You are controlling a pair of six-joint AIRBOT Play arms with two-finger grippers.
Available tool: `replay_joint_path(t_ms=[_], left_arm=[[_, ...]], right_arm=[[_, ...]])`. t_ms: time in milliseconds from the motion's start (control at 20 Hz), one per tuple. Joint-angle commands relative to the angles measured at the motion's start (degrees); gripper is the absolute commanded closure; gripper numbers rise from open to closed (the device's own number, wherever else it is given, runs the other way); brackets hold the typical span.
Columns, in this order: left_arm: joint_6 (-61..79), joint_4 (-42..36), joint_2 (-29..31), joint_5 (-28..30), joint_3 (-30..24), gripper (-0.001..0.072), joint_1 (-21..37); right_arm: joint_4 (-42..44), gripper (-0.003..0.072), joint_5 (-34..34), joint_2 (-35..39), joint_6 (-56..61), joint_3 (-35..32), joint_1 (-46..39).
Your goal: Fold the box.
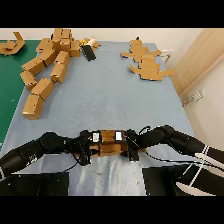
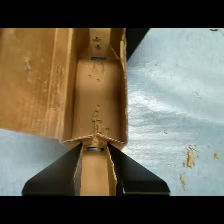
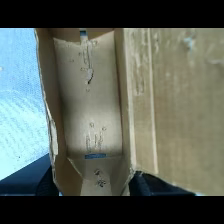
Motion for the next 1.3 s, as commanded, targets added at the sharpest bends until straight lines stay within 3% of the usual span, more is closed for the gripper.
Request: replay_joint_path(t_ms=[0, 150, 400, 450, 550, 600, 950, 1000, 1100, 1250], left_arm=[[-0.07, -3.23, -1.51, 2.05, 0.07, 0.0485, -0.24], [-0.04, -7.37, -3.08, 0.7, 0.72, 0.0486, -0.24], [-0.07, -7.89, -3.08, 0.66, 1.38, 0.0482, -0.24], [-0.09, -7.89, -3.08, 0.66, 1.38, 0.0434, -0.24], [-0.11, -7.91, -3.08, 0.63, 1.38, 0.0131, -0.24], [-0.13, -7.91, -3.08, 0.42, 1.38, 0.01, -0.24], [-0.11, -7.87, -3.06, -1.75, 1.38, 0.0102, -0.22], [-0.13, -7.87, -3.06, -1.77, 1.38, 0.0193, -0.22], [-0.07, -7.04, -2.78, -1.75, 1.4, 0.0691, -0.17], [-0.37, -3.98, -1.6, -0.7, 1.44, 0.0697, -0.11]], right_arm=[[0.0, 0.0222, 0.0, -0.02, 0.0, -0.02, 0.0], [0.0, 0.0222, 0.0, -0.02, 0.0, -0.02, 0.0], [0.0, 0.0222, 0.02, -0.02, 0.0, -0.02, 0.0], [0.0, 0.0223, 0.02, -0.02, 0.0, -0.02, 0.0], [0.0, 0.0222, 0.0, -0.04, 0.0, -0.02, 0.0], [0.0, 0.0222, 0.02, -0.04, 0.0, -0.02, 0.0], [-0.02, 0.0222, 0.0, -0.02, 0.0, -0.02, 0.0], [0.0, 0.0222, 0.0, -0.02, 0.0, -0.02, 0.0], [-0.02, 0.0222, 0.0, -0.02, 0.0, -0.02, 0.0], [-0.02, 0.0222, 0.02, -0.02, 0.0, -0.02, 0.0]])
